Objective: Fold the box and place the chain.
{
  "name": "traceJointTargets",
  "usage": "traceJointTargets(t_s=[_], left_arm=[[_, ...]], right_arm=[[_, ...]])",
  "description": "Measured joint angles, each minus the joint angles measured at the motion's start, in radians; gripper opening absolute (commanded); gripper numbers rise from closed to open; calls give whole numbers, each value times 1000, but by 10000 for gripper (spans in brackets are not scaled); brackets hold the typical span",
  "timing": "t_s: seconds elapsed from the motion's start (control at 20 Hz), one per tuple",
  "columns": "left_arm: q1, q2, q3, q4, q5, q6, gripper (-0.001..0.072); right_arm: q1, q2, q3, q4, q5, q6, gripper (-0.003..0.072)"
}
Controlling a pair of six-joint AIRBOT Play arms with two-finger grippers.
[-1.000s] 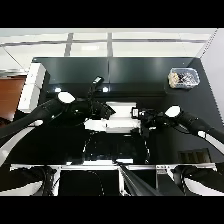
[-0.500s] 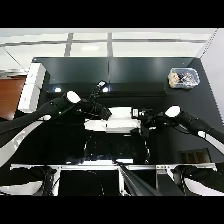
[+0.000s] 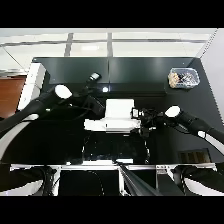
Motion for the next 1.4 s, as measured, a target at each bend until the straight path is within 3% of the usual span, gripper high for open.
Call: traceJointTargets(t_s=[0.15,0.3,0.55,0.75,0.8,0.85,0.9,1.1,1.4], left_arm=[[66,118,-10,85,-66,-57,21],[112,234,-80,115,-109,-79,22],[135,419,-309,-26,-87,60,25],[138,460,-399,-107,-102,239,34],[135,462,-408,-116,-101,288,198],[129,462,-415,-124,-101,346,494],[116,460,-421,-129,-97,409,711],[40,440,-414,-60,-14,628,712],[-11,288,-345,5,4,779,711]], right_arm=[[0,0,0,0,-1,1,178],[0,0,0,0,-1,2,178],[0,0,0,0,-1,2,178],[0,0,0,0,-1,2,178],[0,0,0,0,-1,2,178],[0,0,0,0,-1,2,178],[0,0,0,0,-1,2,178],[0,0,0,0,-1,2,178],[0,0,0,0,-1,1,178]])
